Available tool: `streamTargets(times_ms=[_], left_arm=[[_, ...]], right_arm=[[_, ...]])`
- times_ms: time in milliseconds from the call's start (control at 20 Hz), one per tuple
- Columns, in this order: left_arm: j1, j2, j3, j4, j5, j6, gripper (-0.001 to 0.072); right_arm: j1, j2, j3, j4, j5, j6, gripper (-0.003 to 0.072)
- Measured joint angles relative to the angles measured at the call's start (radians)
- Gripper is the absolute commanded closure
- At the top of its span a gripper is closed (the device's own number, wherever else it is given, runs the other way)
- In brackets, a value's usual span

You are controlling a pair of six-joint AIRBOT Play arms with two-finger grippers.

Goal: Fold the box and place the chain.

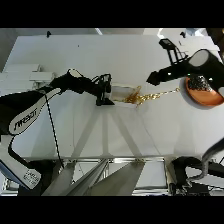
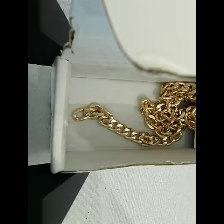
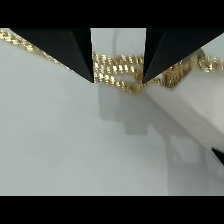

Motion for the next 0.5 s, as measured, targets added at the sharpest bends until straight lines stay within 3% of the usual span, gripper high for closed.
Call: streamTargets(times_ms=[200,500], left_arm=[[0.0,0.0,0.0,0.0,0.0,0.0,0.0413],[0.0,0.0,0.0,0.0,0.0,0.0,0.0413]], right_arm=[[0.047,-0.043,0.0,0.022,-0.057,-0.038,0.039],[0.064,-0.043,0.0,0.003,0.026,-0.096,0.0396]])
